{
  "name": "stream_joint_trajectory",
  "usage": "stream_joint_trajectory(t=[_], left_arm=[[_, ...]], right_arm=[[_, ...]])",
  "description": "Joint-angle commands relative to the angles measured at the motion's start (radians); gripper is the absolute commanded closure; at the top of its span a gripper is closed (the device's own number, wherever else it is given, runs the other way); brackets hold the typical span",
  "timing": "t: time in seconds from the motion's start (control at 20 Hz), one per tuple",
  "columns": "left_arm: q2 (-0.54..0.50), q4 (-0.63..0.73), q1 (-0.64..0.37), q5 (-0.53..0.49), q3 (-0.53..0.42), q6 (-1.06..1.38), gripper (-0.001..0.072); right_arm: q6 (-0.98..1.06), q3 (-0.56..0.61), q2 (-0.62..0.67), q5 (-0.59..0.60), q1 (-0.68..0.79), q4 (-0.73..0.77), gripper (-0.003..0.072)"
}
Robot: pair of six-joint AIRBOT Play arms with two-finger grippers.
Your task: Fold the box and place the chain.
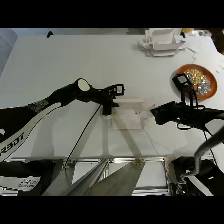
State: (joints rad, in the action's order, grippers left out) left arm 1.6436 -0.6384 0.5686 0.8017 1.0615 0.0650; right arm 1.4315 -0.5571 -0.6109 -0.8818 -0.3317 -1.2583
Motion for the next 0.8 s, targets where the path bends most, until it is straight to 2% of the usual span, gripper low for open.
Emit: stream_joint_trajectory(t=[0.0,0.75], left_arm=[[0.001,-0.007,0.000,-0.002,-0.001,-0.016,0.0707],[0.001,-0.035,0.000,-0.002,-0.001,-0.025,0.0698]], right_arm=[[0.000,-0.001,0.000,0.000,-0.001,0.000,0.0320],[0.000,-0.001,0.000,0.000,-0.001,0.000,0.0328]])
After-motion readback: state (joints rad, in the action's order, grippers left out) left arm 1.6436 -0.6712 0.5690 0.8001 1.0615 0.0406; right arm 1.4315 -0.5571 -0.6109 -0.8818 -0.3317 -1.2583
